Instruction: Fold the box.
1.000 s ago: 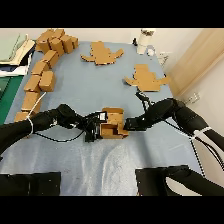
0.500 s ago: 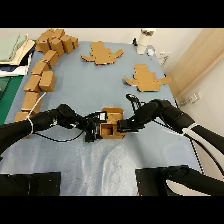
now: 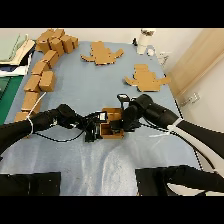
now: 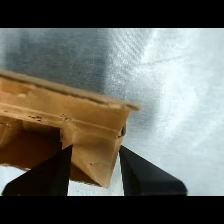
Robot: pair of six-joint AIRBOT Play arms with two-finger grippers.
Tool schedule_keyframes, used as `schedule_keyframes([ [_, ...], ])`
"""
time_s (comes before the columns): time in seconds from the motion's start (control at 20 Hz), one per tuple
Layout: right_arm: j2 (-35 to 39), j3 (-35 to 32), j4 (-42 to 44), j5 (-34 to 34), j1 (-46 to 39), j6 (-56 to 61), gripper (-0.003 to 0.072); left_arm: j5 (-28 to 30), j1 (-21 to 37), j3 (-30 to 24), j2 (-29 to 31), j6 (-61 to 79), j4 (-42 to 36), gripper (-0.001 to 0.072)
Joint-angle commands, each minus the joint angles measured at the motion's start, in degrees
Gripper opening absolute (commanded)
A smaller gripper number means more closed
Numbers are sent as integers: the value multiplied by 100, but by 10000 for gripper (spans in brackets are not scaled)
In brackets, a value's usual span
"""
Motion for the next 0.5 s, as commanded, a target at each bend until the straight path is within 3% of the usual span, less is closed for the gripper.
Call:
schedule_keyframes([
  [0.0, -424, 258, -557, -522, 289, 776, 456, 2, 4, 0, -2, 0, 0, 422],
  [0.3, -601, 262, -776, -511, 286, 1021, 445, 2, 4, 0, -2, 0, 0, 422],
  [0.45, -601, 262, -866, -507, 286, 1021, 230, 2, 4, 0, -2, 0, 0, 421],
])
